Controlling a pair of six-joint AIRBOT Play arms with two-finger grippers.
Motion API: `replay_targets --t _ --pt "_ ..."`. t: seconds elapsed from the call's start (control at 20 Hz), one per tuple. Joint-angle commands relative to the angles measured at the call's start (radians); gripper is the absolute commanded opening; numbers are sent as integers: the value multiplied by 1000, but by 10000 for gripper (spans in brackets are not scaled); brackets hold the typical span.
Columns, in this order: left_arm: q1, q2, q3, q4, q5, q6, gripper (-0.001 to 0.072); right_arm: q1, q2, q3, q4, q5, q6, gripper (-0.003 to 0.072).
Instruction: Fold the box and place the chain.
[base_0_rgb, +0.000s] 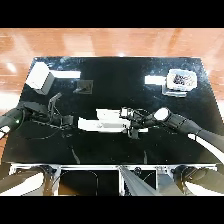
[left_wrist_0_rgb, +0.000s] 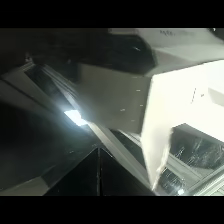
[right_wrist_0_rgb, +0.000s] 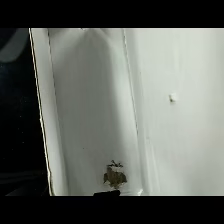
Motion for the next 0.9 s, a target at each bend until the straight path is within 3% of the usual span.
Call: replay_targets --t 0.0,0.35,0.85 --pt "-67 -26 1 -40 -29 8 20 0 0 0 0 0 0 538" --pt "-136 -28 8 -124 -71 -21 20 0 0 0 0 0 0 538" --pt "-153 -30 34 -124 -66 -15 20 0 0 0 0 0 0 538"
